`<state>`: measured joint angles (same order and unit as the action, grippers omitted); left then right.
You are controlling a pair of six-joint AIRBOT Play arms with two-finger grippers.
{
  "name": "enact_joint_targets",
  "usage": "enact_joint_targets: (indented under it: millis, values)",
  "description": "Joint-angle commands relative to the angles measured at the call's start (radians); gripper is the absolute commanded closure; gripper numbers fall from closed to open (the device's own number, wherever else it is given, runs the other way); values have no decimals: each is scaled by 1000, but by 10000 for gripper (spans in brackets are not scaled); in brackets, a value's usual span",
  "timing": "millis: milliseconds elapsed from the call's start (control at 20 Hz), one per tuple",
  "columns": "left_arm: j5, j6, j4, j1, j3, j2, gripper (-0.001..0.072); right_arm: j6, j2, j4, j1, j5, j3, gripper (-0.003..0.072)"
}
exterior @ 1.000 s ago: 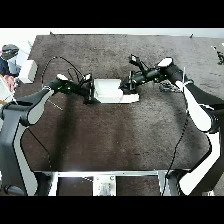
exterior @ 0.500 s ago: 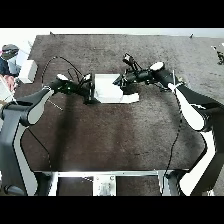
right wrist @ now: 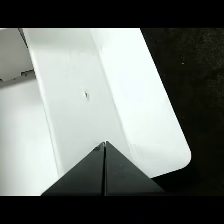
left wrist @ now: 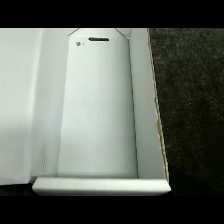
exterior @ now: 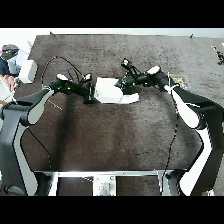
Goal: Fold the box and place the chain.
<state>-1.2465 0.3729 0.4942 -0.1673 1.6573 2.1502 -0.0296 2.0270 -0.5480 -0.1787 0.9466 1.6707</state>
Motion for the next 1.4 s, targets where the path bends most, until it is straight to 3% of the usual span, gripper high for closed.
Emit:
enact_joint_targets:
  millis: [0,200,350,400,450,500,800,1100,1250,1350]
  values:
    - [0,1,-1,1,0,0,315,-3,-18,-13,8,-5,2,678]
    - [2,1,-1,1,0,0,315,1,-129,-17,47,28,2,677]
    - [2,1,-1,1,0,0,315,1,-221,-83,86,175,2,670]
    - [2,1,-1,1,0,0,315,1,-240,-138,88,221,2,498]
    - [2,1,-1,1,0,0,315,1,-247,-206,86,267,2,183]
    - [2,1,-1,1,0,0,315,1,-245,-245,83,291,0,-34]
    - [2,1,-1,1,0,0,315,-3,-189,-437,3,218,-73,-24]
    - [1,1,-2,1,0,0,315,29,-121,-433,-43,185,-74,-23]
    - [1,1,-2,1,0,0,315,88,-118,-433,-67,113,-76,-21]
    - [1,1,-2,1,0,0,315,128,-118,-431,-73,65,-76,272]
